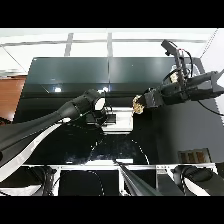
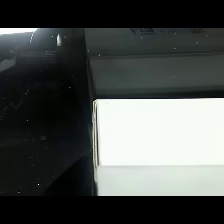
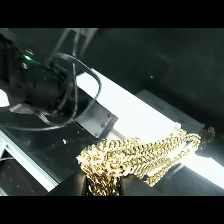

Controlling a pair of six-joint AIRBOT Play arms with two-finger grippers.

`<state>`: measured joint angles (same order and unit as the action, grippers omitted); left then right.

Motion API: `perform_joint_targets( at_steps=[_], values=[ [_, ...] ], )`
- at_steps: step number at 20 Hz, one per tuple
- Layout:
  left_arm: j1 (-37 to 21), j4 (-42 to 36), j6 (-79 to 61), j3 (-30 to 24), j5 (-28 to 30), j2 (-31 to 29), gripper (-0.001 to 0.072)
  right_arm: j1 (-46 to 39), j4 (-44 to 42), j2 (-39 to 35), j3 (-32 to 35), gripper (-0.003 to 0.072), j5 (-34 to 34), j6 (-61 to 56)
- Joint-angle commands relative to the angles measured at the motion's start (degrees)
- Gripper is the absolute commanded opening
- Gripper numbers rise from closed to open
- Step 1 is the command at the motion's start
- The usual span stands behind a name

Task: Fold the box and place the chain.

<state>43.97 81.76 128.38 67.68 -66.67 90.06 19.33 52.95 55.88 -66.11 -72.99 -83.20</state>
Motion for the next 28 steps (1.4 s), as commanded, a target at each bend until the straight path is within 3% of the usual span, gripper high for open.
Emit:
perform_joint_targets(
  at_steps=[1, 8, 21, 22, 23, 28],
  values=[
    [-0.04, 0.02, -0.02, 0.04, -0.04, 0.02, 0.0027, -0.04, 0.22, 0.37, 1.84, 0.0015, -0.09, -0.59],
    [-0.04, 0.02, 0.00, 0.04, 0.00, 0.02, 0.0027, 1.05, -7.10, 1.70, 6.25, 0.0016, 8.72, -0.52],
    [-0.04, 0.02, -0.02, 0.04, 0.07, 0.02, 0.0027, 4.00, -5.49, 7.28, 6.25, 0.0019, 8.46, -0.55],
    [-0.04, 0.02, 0.00, 0.04, 0.09, 0.02, 0.0027, 4.02, -5.49, 7.28, 6.25, 0.0085, 8.22, -0.55],
    [-0.04, 0.00, -0.02, 0.04, 0.09, 0.02, 0.0027, 4.00, -5.46, 7.28, 6.25, 0.0282, 7.56, -0.55],
    [-0.04, 0.02, 0.00, 0.04, 0.48, 0.02, 0.0027, -0.57, -0.11, 6.62, 6.23, 0.0305, 4.98, -0.52]
  ],
)
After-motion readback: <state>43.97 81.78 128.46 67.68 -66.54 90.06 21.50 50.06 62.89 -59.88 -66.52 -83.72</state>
